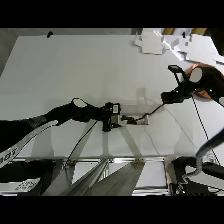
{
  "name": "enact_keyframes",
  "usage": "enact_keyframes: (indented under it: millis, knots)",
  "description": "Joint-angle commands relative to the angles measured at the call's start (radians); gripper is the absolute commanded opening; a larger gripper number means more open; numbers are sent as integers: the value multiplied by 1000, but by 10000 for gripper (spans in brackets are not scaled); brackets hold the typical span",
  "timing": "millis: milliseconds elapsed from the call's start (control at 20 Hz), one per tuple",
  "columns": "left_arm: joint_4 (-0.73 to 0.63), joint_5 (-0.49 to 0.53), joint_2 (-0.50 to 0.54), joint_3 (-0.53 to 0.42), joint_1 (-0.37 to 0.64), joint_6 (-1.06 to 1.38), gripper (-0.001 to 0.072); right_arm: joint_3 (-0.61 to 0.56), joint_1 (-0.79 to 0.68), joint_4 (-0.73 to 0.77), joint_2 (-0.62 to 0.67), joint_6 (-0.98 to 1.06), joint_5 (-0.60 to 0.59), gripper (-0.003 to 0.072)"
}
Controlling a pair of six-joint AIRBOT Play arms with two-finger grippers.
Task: Fold the box and place the chain.
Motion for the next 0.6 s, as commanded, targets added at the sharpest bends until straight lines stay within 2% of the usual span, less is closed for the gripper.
enact_keyframes:
  millis: [0,250,550]
  knots:
    - [0,0,0,0,0,0,211,-5,5,5,-45,37,-21,270]
    - [0,0,0,0,0,0,211,-5,31,-5,-63,69,-106,269]
    - [0,0,0,0,0,0,211,-5,31,-38,-95,94,-90,269]
